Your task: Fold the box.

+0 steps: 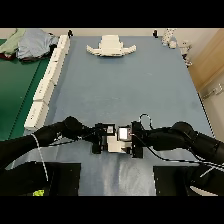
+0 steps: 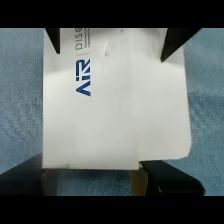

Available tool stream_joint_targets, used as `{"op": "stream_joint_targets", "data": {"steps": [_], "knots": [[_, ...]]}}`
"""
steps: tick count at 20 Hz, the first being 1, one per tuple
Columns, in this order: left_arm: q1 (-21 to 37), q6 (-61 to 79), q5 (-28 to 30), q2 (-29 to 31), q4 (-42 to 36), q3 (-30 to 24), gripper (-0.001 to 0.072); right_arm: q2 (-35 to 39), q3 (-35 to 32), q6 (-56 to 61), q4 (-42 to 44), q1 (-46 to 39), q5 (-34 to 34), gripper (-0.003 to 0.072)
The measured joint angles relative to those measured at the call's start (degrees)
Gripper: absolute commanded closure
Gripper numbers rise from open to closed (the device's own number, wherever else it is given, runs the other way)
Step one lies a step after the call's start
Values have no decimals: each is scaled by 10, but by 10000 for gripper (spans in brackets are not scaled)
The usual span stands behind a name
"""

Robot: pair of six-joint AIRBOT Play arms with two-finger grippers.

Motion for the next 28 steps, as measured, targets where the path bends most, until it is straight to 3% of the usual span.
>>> {"op": "stream_joint_targets", "data": {"steps": [19,28], "knots": [[0,0,0,0,0,0,258,-26,0,-85,-15,10,26,100],[0,0,0,0,0,0,258,4,0,-104,-21,10,50,101]]}}
